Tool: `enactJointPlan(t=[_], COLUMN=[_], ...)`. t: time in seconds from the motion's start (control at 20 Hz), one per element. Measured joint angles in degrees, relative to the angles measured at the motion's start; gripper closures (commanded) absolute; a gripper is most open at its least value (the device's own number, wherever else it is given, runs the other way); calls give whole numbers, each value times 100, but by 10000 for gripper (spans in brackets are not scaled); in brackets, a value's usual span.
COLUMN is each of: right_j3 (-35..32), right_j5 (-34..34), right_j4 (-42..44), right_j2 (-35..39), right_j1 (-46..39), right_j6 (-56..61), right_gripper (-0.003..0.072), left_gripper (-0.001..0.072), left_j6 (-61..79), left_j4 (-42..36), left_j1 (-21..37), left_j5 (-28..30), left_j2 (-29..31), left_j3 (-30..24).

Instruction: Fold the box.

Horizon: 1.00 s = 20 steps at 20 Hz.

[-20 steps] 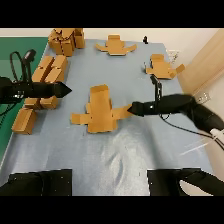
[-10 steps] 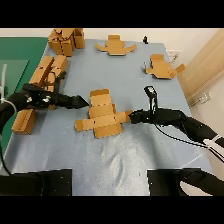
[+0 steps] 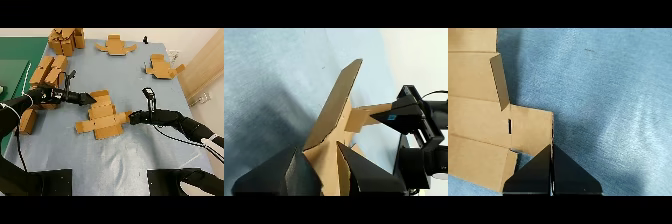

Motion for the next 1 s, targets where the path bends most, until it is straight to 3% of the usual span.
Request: enactJointPlan(t=[0.4,0.45,0.5,0.9,0.95,1.0], right_j3=[0,0,0,0,2,4], right_j5=[11,9,11,-11,-61,-175], right_j4=[0,0,0,0,2,-7], right_j2=[-7,-7,-7,-4,2,17], right_j1=[2,2,2,9,9,9], right_j6=[4,11,13,37,46,52], right_gripper=[681,681,681,679,605,402], left_gripper=[361,430,685,688,689,690], left_j6=[-68,-83,-96,551,761,1023], left_j4=[214,258,295,382,420,479], left_j1=[-24,-24,-35,-24,-28,-35], left_j5=[-243,-282,-282,-326,-352,-393], left_j2=[-101,-103,-105,-105,-105,-105], left_j3=[144,149,149,186,219,267])
